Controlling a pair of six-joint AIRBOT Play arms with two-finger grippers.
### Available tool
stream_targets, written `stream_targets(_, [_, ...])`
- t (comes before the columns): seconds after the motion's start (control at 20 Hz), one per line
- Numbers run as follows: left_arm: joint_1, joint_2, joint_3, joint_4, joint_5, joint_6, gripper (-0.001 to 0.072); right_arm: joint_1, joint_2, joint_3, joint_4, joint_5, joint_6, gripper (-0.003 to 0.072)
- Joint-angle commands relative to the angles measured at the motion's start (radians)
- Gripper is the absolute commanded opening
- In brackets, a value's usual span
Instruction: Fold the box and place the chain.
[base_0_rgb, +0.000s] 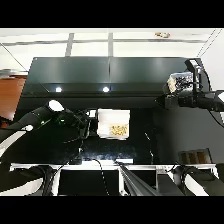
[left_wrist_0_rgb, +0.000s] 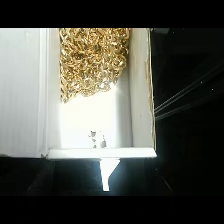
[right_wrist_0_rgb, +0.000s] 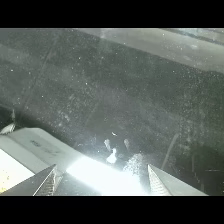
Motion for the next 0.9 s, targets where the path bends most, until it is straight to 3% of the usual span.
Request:
stream_targets(0.0, [-0.001,-0.002,0.000,0.004,0.004,-0.001,0.0476,0.001,-0.001,0.000,0.000,0.000,0.000,0.0698])
stream_targets(0.25, [-0.001,-0.002,0.000,0.004,0.004,-0.001,0.0467,0.025,-0.005,0.001,0.018,0.003,0.032,0.0699])
stream_targets(0.5, [-0.001,-0.004,0.000,0.010,0.004,-0.001,0.0467,0.186,-0.059,0.019,0.026,-0.044,0.039,0.0699])
stream_targets(0.85, [-0.001,-0.004,0.000,0.010,0.004,-0.001,0.0467,0.359,-0.381,0.347,0.020,-0.067,0.041,0.0698])
